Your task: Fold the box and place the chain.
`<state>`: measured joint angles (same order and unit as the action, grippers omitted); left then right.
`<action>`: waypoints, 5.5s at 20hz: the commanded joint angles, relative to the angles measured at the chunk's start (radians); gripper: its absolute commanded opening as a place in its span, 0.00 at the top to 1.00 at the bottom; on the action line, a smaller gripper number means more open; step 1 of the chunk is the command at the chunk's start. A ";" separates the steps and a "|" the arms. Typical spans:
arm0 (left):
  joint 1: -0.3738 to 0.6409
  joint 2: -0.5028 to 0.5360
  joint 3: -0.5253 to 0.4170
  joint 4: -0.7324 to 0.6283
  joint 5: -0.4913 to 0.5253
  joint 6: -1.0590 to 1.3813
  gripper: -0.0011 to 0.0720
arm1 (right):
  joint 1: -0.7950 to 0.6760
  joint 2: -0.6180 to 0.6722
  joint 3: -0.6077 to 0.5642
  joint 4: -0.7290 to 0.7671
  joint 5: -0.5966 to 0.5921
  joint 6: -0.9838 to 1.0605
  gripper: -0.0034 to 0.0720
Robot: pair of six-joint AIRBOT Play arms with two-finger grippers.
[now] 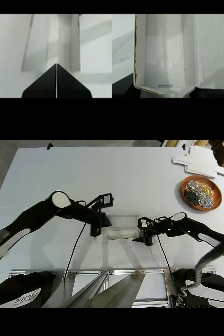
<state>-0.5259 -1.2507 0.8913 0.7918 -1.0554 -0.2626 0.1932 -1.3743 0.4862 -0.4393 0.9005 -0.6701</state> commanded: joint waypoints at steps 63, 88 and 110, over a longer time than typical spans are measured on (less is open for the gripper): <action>-0.088 -0.026 -0.186 -0.006 0.295 0.203 0.88 | 0.001 0.001 0.000 -0.001 0.000 0.000 0.41; 0.100 -0.017 -0.302 -0.081 0.210 -0.994 0.98 | 0.001 0.001 0.000 -0.001 0.000 0.000 0.41; 0.104 0.000 -0.283 0.107 0.143 -1.231 0.98 | 0.001 0.001 0.000 -0.001 0.001 0.000 0.41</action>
<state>-0.4225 -1.2064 0.6106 0.9028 -0.9009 -1.4704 0.1932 -1.3743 0.4866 -0.4400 0.9009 -0.6704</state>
